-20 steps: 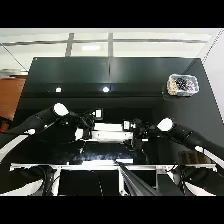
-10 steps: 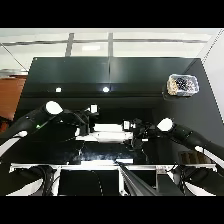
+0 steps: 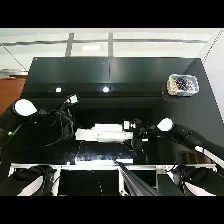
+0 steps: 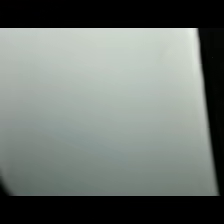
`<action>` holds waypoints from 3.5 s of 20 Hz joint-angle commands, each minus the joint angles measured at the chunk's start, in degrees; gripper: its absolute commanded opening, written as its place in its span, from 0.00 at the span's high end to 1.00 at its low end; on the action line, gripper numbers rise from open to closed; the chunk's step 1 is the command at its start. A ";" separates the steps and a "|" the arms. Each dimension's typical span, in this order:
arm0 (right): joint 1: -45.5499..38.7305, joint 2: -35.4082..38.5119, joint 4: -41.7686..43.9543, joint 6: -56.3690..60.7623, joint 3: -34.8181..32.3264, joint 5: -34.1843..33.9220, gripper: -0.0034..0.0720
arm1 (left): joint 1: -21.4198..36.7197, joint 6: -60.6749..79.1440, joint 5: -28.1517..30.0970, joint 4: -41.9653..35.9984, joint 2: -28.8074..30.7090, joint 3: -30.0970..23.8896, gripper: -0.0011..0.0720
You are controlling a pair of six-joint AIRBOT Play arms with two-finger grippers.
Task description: Fold the box and place the chain.
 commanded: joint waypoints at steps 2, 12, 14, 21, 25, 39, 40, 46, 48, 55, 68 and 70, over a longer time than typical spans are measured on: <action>0.00 -0.02 0.00 0.02 0.00 0.02 0.25 | -4.02 -7.28 -1.92 -14.51 1.60 -4.15 0.95; 0.00 -0.02 0.00 0.02 0.00 0.02 0.25 | -16.63 -7.10 40.57 -19.52 -5.38 -6.38 0.94; 0.00 -0.02 0.00 0.02 -0.02 0.02 0.25 | -16.63 -7.10 39.76 -19.50 -8.96 -6.38 0.94; 0.00 -0.02 0.02 0.07 -0.02 0.00 0.25 | -16.00 -7.10 37.13 -14.10 -9.97 -5.01 0.60; 0.00 -0.02 0.02 0.07 0.00 0.00 0.25 | -11.54 -7.39 29.88 -4.02 -3.39 -2.23 0.01; 0.00 -0.02 0.00 0.07 0.00 0.00 0.25 | -11.15 20.85 21.22 0.70 -1.70 -9.94 0.02; 0.00 -0.02 0.00 0.07 0.00 0.00 0.25 | -12.59 21.99 22.53 0.28 -2.64 -9.94 0.02; 0.00 -0.02 0.00 0.07 0.00 0.00 0.25 | -17.03 22.86 29.53 -5.81 -5.97 -9.86 0.05; 0.00 -0.02 0.00 0.07 -0.02 0.00 0.25 | -17.00 22.84 29.03 -5.79 -6.01 -9.86 0.24; 0.00 -0.02 0.00 0.07 0.00 0.00 0.25 | -16.98 22.86 24.81 -5.81 -6.01 -9.73 0.61; 0.00 -0.02 0.00 0.07 -0.02 0.00 0.25 | -17.11 22.93 26.51 -17.90 -9.29 -9.73 0.77; 0.00 -0.02 0.00 0.07 0.00 0.00 0.25 | -17.11 23.23 26.53 -22.34 -10.43 -9.73 0.77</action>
